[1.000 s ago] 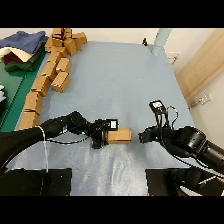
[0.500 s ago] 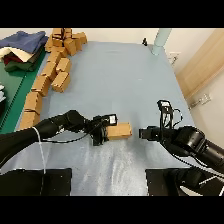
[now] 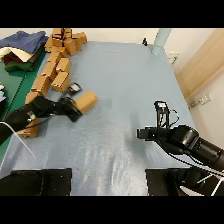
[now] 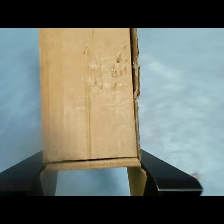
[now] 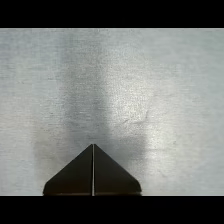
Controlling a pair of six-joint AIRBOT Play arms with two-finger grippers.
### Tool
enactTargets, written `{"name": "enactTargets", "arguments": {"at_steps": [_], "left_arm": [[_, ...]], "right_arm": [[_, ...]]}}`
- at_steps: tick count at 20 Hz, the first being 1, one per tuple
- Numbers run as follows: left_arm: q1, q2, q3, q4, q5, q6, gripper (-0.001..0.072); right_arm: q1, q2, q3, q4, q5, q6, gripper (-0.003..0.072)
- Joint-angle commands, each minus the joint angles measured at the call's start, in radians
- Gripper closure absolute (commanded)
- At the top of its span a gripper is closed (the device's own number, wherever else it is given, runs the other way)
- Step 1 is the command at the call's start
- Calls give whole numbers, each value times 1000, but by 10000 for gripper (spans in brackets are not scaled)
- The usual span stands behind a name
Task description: Fold the box.
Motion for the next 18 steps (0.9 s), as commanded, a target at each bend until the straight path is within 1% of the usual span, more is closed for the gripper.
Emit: {"name": "enactTargets", "arguments": {"at_steps": [1, 4, 5, 7, 10, 12, 16, 18], "left_arm": [[263, 14, 1, 93, -60, -178, 182], [390, 14, 1, 92, -59, -244, 182], [415, 10, 1, 92, -59, -262, 182], [431, -13, 1, 93, -62, -261, 182], [403, -50, 1, 89, -44, -282, 182], [375, -70, 1, 76, -3, -287, 182], [318, -97, 1, 26, 68, -288, 182], [301, -105, 7, 23, 108, -307, 182]], "right_arm": [[0, -4, 1, -1, 33, 1, 679], [0, -3, 0, -6, 56, 0, 679], [0, -3, 0, -6, 57, 0, 680], [0, -3, 0, -7, 63, 0, 679], [0, -3, 0, -8, 90, 0, 679], [0, -3, 0, -8, 108, 0, 679], [0, -3, 1, -10, 108, 0, 679], [0, -4, 1, -10, 108, 0, 679]]}}
